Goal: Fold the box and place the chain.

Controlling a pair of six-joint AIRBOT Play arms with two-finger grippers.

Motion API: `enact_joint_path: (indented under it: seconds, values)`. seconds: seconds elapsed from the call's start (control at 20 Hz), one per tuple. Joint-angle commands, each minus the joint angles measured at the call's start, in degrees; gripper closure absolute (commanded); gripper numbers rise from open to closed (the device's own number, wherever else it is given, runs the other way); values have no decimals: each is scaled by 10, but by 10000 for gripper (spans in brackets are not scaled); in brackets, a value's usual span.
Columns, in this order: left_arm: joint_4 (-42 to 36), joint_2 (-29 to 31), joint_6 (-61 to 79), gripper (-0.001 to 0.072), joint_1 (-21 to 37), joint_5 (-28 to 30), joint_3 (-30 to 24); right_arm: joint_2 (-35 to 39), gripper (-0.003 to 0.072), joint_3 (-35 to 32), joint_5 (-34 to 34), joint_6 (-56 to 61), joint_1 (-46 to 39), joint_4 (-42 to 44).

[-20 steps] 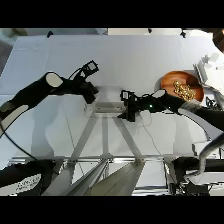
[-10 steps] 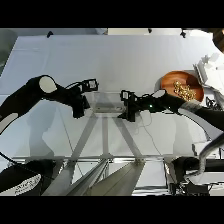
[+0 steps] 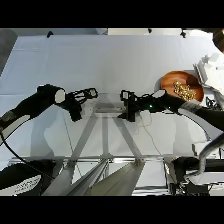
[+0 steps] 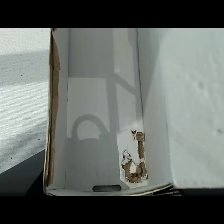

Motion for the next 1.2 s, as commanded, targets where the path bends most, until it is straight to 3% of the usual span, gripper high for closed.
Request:
enact_joint_path:
  seconds: [0.0, 0.15, 0.45, 0.5, 0.55, 0.6, 0.85, 1.15]
  values:
    - [42, -6, -40, 706, -3, 7, -3, 0, 306, 0, 0, 0, 0, 0]
    - [-7, 10, -16, 707, 12, 6, -3, 0, 306, 0, 0, 0, 0, 0]
    - [-258, 28, 270, 684, 67, 4, -3, 0, 306, 0, 0, 0, 0, 0]
    - [-275, 24, 312, 551, 67, 5, -3, 0, 306, 0, 0, 0, 0, 0]
    - [-278, 18, 349, 300, 66, 5, -3, 0, 306, 0, 0, 0, 0, 0]
    - [-281, 9, 377, 175, 66, 10, -3, 0, 306, 0, 0, 0, 0, 0]
    - [-323, -37, 471, 172, 66, 14, -3, 0, 306, 0, 0, 0, 0, 0]
    - [-396, -58, 542, 222, 66, 17, -3, 0, 306, 0, 0, 0, 0, 0]
